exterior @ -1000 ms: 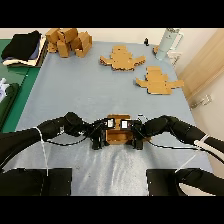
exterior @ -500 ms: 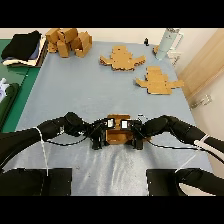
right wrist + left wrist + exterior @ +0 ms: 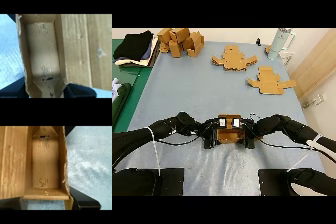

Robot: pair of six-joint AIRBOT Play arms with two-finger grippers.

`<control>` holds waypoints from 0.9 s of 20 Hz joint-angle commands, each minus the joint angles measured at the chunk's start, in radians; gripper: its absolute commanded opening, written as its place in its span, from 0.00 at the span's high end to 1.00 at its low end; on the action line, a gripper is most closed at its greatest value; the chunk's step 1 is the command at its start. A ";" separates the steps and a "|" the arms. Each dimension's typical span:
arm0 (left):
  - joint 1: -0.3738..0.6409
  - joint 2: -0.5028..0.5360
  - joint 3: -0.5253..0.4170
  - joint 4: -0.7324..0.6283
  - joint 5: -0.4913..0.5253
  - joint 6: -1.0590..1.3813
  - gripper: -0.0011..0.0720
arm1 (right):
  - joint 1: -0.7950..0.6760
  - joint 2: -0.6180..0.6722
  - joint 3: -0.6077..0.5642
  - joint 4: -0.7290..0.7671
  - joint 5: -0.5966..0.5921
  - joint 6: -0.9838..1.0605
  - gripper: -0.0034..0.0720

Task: Fold the box.

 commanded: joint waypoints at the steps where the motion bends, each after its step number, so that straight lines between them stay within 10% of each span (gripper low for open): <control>1: -0.001 0.000 0.001 0.000 -0.006 0.001 0.39 | 0.002 0.003 0.006 0.006 0.002 0.000 0.29; 4: 0.000 0.000 0.001 0.000 -0.006 0.001 0.39 | 0.002 0.003 0.005 0.011 -0.053 0.000 0.24; 6: -0.001 0.000 0.001 0.000 -0.006 0.001 0.39 | 0.002 0.003 0.005 0.006 -0.094 0.000 0.00; 18: -0.001 0.000 0.001 0.000 -0.006 0.001 0.39 | -0.021 0.105 0.005 -0.204 -0.115 0.236 0.00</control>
